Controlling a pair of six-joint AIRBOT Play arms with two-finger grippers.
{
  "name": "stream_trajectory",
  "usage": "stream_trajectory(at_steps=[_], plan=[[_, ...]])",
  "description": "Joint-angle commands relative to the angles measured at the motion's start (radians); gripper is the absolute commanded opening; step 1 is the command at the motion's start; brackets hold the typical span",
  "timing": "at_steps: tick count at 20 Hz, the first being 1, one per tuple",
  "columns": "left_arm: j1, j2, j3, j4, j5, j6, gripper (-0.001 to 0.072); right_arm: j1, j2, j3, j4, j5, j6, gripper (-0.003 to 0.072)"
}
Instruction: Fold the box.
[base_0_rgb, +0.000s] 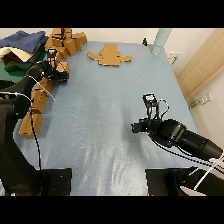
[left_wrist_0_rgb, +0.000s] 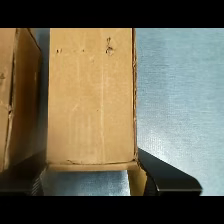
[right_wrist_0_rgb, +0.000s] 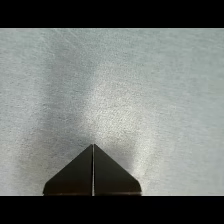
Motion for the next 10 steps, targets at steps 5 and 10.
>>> stream_trajectory(at_steps=[5,10], plan=[[0.004,-0.005,0.003,-0.003,0.016,-0.005,0.0414,0.0,0.0,0.0,0.0,0.002,0.001,0.0006],[0.004,-0.005,0.003,-0.003,0.017,-0.005,0.0414,0.0,0.0,0.0,0.0,0.017,0.0,0.0005]])
